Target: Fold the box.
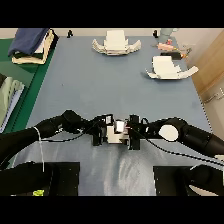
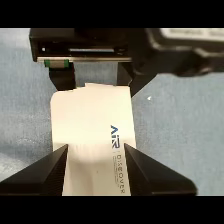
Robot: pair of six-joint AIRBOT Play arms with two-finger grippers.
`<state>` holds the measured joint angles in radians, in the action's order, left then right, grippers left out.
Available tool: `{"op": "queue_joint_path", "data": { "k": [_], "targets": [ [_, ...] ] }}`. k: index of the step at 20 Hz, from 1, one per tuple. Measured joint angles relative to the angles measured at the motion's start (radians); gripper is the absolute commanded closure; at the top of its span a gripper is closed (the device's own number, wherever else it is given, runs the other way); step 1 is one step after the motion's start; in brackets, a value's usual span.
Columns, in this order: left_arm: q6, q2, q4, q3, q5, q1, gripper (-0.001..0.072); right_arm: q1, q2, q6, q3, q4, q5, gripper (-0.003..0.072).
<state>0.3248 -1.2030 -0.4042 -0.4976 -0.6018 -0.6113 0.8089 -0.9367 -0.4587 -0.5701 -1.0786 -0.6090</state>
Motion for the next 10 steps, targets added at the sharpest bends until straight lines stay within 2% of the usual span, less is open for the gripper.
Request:
{"op": "queue_joint_path", "data": {
  "k": [10],
  "targets": [
    [-0.001, 0.0, 0.0, 0.0, 0.0, 0.0, 0.0215, 0.003, -0.026, 0.049, 0.0, -0.034, 0.014, 0.014]
  ]
}}
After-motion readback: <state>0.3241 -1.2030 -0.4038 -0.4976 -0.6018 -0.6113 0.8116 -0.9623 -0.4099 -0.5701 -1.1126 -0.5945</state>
